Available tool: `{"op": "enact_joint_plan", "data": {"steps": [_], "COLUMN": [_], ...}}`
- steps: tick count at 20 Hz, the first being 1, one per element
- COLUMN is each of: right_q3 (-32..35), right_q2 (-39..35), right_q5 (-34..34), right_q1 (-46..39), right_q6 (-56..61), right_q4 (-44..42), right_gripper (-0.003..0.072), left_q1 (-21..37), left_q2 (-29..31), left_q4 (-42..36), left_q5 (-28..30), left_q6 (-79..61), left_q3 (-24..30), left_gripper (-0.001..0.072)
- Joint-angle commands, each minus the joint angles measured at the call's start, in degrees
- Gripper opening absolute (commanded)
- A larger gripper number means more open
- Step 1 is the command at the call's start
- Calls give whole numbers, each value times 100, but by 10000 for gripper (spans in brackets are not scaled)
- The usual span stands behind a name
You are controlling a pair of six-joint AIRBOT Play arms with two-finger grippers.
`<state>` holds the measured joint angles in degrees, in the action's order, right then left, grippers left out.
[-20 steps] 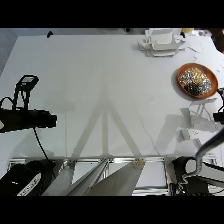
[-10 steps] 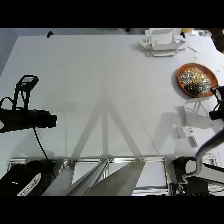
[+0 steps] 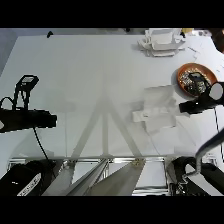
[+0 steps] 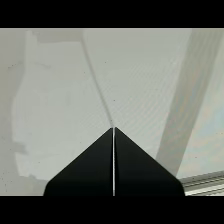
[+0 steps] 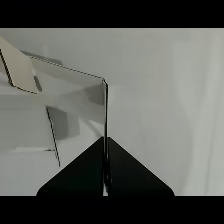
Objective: Fold the box and place the chain.
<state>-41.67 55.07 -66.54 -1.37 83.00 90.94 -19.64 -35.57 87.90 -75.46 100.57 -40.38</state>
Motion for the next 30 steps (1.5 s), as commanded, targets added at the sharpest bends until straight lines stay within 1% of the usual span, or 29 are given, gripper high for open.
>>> {"op": "enact_joint_plan", "data": {"steps": [1, 2, 4, 5, 8, 9, 11, 12, 13, 14, 15, 16, 17, 18, 20, 22, 24, 26, 27, 28, 30], "right_q3": [525, 647, 811, 855, 874, 874, 874, 874, 876, 876, 876, 876, 876, 876, 876, 874, 876, 876, 874, 876, 876], "right_q2": [-855, -1038, -1233, -1257, -1257, -1255, -1257, -1255, -1255, -1255, -1255, -1255, -1255, -1255, -1255, -1255, -1255, -1255, -1255, -1255, -1255], "right_q5": [474, 509, 490, 442, 413, 428, 422, 420, 413, 398, 376, 361, 356, 352, 310, 262, 186, 61, -24, -76, -142], "right_q1": [627, 769, 997, 1095, 1331, 1392, 1473, 1510, 1543, 1558, 1558, 1558, 1558, 1558, 1558, 1558, 1558, 1558, 1558, 1558, 1558], "right_q6": [63, 186, 249, 249, 249, 249, 247, 247, 249, 247, 247, 247, 247, 249, 247, 247, 247, 240, 234, 221, 221], "right_q4": [-1086, -1128, -1150, -1156, -1217, -1263, -1364, -1377, -1377, -1377, -1399, -1401, -1410, -1410, -1425, -1432, -1502, -1558, -1576, -1578, -1576], "right_gripper": [15, 15, 15, 16, 16, 16, 16, 16, 16, 16, 16, 16, 16, 16, 16, 16, 16, 16, 16, 16, 16], "left_q1": [26, 26, 17, 17, 13, 13, 13, 13, 11, 11, -20, -90, -201, -326, -590, -737, -713, -710, -710, -710, -710], "left_q2": [2, 4, 4, 2, -13, -46, -205, -358, -562, -855, -1217, -1580, -1985, -2341, -2966, -3405, -3703, -3939, -4072, -4199, -4503], "left_q4": [190, 216, 190, 197, -33, -173, -590, -981, -1467, -2133, -2822, -3403, -3919, -4334, -4979, -5633, -6393, -6677, -6686, -6684, -6658], "left_q5": [280, 433, 509, 535, 975, 1023, 1123, 1344, 1596, 1862, 2076, 2232, 2389, 2516, 2802, 3067, 2986, 2988, 2983, 2981, 2907], "left_q6": [-2, 0, -2, -4, -2, -74, -785, -1204, -1646, -2284, -3058, -3797, -4555, -5250, -6537, -7272, -7860, -8216, -8255, -8277, -8284], "left_q3": [2, 2, 2, 2, 2, 2, 4, 15, 15, 15, 15, 15, 15, 15, 15, 13, -13, -138, -304, -503, -968], "left_gripper": [9, 9, 9, 9, 11, 34, 261, 348, 377, 393, 395, 445, 530, 579, 580, 580, 580, 581, 586, 620, 628]}}
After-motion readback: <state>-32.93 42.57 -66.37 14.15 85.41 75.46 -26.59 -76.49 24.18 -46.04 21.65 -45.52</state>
